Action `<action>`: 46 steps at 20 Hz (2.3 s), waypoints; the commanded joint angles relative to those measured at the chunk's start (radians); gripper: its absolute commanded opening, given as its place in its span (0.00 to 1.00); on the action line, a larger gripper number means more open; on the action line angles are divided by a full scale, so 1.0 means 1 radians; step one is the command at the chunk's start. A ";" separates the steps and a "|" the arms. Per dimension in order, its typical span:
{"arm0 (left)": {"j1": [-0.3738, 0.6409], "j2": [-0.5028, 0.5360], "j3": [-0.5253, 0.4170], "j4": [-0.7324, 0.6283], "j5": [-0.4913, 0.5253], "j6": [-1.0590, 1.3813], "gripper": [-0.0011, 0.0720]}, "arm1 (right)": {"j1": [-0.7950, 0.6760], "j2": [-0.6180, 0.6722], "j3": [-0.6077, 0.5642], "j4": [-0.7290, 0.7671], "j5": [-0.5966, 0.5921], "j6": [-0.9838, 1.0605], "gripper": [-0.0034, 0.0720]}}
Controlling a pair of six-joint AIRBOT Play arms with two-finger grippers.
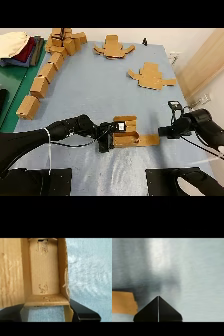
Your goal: Fold the box.
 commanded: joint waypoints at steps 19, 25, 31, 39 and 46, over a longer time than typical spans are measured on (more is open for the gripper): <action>0.000 0.000 0.000 0.000 0.000 0.000 0.73 | -0.043 -0.014 -0.053 0.537 -0.028 -0.311 0.05; 0.000 0.000 0.000 0.000 0.000 0.000 0.73 | -0.043 -0.008 0.021 0.669 0.002 -0.423 0.24; 0.000 0.000 0.000 0.000 0.000 0.000 0.73 | -0.043 -0.007 0.035 0.672 -0.023 -0.422 0.51; 0.000 0.000 0.000 0.000 0.000 0.000 0.73 | 0.013 -0.008 0.077 0.674 -0.068 -0.420 0.73; 0.000 0.000 0.000 0.000 0.000 0.000 0.73 | 0.145 -0.068 0.077 0.646 0.038 -0.350 0.73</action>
